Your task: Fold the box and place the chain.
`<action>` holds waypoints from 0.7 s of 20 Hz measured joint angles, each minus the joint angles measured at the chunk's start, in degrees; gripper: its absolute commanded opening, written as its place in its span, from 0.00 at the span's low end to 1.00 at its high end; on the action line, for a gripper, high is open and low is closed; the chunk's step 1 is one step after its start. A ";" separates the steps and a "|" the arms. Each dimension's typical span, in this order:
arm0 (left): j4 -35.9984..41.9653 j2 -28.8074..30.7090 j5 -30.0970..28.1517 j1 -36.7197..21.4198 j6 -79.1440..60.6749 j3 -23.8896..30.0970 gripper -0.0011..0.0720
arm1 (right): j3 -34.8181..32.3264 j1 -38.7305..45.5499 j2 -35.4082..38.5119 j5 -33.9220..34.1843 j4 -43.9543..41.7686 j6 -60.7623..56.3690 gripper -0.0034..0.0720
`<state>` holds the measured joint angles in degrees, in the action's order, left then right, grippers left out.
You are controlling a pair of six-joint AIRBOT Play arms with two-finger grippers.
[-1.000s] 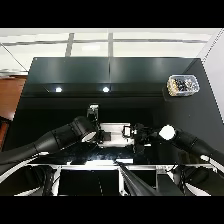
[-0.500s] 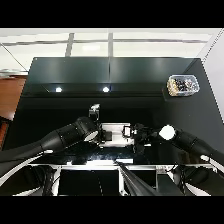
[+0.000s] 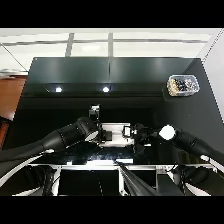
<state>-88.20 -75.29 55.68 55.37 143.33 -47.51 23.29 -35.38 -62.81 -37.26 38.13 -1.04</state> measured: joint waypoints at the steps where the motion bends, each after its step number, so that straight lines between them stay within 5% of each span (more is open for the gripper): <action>1: -0.04 0.00 0.00 0.02 0.00 0.00 0.39 | 0.00 0.00 0.02 0.00 -0.02 0.00 0.52; 6: -0.24 0.00 0.07 0.02 0.02 -0.02 0.05 | 0.00 0.00 0.00 0.00 -0.02 -0.02 0.52; 14: -0.31 0.00 -0.85 0.02 -0.17 -0.04 0.06 | 0.00 0.00 0.02 0.17 0.00 -0.02 0.52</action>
<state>-88.51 -75.29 54.83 55.40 143.15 -47.55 23.29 -35.38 -62.78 -37.08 38.13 -1.06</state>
